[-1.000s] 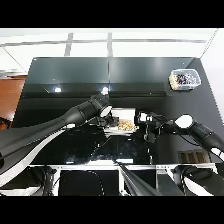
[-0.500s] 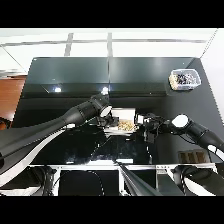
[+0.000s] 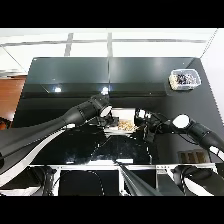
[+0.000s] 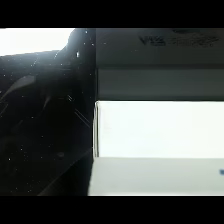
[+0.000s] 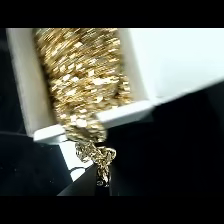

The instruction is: Fold the box and place the chain.

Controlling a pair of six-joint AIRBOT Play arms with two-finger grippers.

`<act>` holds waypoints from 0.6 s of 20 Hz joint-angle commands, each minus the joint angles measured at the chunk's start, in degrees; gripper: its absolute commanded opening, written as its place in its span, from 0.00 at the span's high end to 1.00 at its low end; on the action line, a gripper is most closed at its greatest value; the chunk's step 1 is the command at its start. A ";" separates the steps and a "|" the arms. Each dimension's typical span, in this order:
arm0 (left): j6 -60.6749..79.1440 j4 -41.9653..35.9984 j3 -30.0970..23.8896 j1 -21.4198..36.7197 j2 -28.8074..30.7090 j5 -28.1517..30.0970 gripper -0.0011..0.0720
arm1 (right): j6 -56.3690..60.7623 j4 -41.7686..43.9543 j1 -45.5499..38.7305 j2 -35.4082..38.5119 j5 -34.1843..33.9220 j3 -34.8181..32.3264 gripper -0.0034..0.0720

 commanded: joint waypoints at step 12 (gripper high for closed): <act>0.02 0.02 -0.02 0.00 -0.02 0.00 0.95 | 36.28 13.79 -1.57 23.69 12.07 11.41 0.93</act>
